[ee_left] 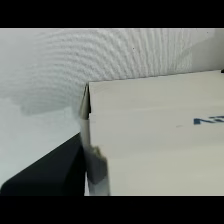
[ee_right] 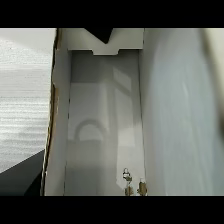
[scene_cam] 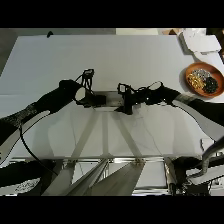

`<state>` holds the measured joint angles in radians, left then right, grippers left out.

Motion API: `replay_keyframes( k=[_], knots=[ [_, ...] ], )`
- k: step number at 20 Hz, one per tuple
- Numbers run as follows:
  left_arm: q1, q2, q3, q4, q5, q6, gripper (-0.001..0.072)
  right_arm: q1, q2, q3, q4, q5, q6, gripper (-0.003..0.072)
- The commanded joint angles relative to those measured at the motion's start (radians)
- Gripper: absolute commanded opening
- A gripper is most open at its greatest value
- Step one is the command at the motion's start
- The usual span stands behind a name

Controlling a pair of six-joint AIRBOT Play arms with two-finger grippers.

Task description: Fold the box and place the chain.

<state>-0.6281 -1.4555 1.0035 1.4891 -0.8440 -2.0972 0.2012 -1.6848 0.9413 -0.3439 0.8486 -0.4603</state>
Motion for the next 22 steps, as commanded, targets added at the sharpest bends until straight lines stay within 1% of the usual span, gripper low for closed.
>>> replay_keyframes(
  k=[1, 4, 8, 11, 13, 14, 16, 17, 19, 22],
  knots=[
    [-0.037, 0.0, 0.001, 0.069, 0.025, -0.094, 0.0313, 0.0, 0.0, 0.0, 0.0, 0.0, 0.0, 0.0518],
    [-0.053, -0.001, 0.001, 0.101, 0.023, -0.157, 0.0311, 0.0, 0.0, 0.0, 0.001, 0.0, 0.0, 0.0518],
    [-0.092, -0.006, 0.003, 0.249, -0.009, -0.277, 0.031, 0.0, 0.0, 0.0, 0.001, 0.0, 0.0, 0.0518],
    [-0.102, -0.056, 0.04, 0.259, -0.082, -0.289, 0.0312, 0.0, 0.0, 0.0, 0.001, 0.0, 0.0, 0.0518],
    [-0.113, -0.092, 0.084, 0.259, -0.099, -0.289, 0.0311, 0.0, 0.0, 0.0, 0.001, 0.0, 0.0, 0.0518],
    [-0.116, -0.099, 0.101, 0.259, -0.095, -0.289, 0.0271, 0.0, 0.0, 0.0, 0.001, 0.0, 0.0, 0.0518],
    [-0.119, -0.1, 0.123, 0.259, -0.092, -0.287, 0.0044, 0.0, 0.0, 0.0, 0.001, 0.0, 0.0, 0.0518],
    [-0.121, -0.1, 0.127, 0.259, -0.091, -0.286, 0.0015, 0.0, 0.0, 0.0, 0.001, 0.0, 0.0, 0.0518],
    [-0.121, -0.104, 0.128, 0.257, -0.1, -0.286, 0.0015, 0.0, 0.0, 0.0, 0.001, 0.0, 0.0, 0.0518],
    [-0.121, -0.117, 0.128, 0.247, -0.142, -0.287, 0.0005, 0.0, 0.0, 0.0, 0.001, 0.0, 0.0, 0.0518]
  ],
)
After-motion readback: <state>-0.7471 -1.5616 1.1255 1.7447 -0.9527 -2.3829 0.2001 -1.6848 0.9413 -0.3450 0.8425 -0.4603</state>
